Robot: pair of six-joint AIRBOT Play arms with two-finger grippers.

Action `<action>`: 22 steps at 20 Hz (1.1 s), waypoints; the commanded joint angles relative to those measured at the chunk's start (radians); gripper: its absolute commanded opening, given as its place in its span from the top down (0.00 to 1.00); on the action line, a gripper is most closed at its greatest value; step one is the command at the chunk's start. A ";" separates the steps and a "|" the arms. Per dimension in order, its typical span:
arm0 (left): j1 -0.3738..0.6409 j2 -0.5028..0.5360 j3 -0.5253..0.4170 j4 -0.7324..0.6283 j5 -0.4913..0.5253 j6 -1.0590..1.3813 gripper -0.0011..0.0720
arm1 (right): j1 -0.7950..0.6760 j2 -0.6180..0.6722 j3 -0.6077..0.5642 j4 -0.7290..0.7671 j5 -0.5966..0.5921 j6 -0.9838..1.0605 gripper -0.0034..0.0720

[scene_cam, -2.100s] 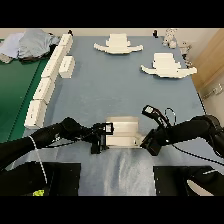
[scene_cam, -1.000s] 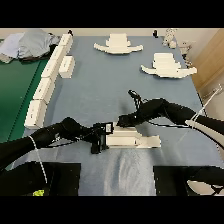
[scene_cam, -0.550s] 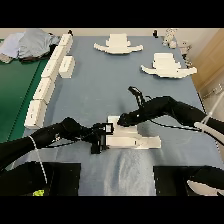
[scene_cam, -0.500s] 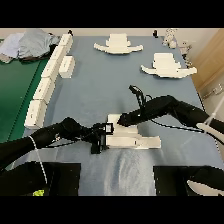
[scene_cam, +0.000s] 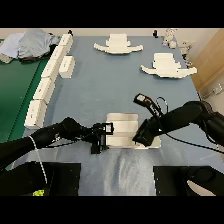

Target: Fold the box.

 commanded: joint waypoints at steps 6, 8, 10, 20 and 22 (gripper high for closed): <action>0.000 0.000 0.001 0.000 0.000 0.000 0.40 | 0.000 0.032 -0.105 -0.299 0.018 -0.238 0.15; 0.000 0.000 0.001 0.000 0.000 0.000 0.40 | 0.000 0.032 -0.112 -0.289 0.057 -0.259 0.15; 0.000 0.000 0.001 0.000 0.000 0.000 0.40 | 0.001 0.030 -0.132 -0.238 0.087 -0.314 0.15; 0.000 0.000 0.001 0.000 0.000 0.000 0.40 | 0.071 0.021 -0.200 -0.194 0.324 -0.425 0.13; 0.000 0.000 0.001 0.000 0.000 0.000 0.40 | 0.071 0.004 -0.200 -0.165 0.325 -0.429 0.22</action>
